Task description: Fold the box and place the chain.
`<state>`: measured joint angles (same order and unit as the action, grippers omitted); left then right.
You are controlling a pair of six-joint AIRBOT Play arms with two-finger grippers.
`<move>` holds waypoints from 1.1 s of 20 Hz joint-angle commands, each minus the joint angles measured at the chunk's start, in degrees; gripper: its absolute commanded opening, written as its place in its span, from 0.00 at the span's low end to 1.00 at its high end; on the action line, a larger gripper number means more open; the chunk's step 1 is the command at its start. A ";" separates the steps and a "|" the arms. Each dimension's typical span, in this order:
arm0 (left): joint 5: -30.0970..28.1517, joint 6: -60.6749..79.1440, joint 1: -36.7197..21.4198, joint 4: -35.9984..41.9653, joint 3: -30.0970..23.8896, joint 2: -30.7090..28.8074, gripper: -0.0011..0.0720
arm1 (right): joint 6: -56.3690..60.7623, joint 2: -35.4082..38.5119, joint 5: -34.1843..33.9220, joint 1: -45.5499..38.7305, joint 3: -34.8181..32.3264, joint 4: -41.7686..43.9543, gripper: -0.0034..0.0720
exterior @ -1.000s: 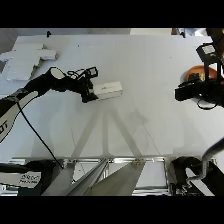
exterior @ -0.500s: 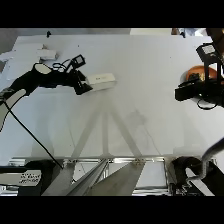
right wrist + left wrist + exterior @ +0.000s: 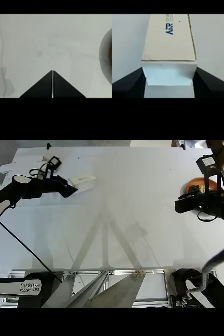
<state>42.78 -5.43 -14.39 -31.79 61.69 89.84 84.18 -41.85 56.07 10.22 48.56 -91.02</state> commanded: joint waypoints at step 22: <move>-2.34 -24.61 -14.82 -22.88 -0.07 3.89 0.14 | 0.00 0.04 0.02 0.02 0.00 -0.02 0.06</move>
<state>36.56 -28.73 -29.04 -52.07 61.65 92.44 84.16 -41.85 56.10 10.22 48.56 -91.02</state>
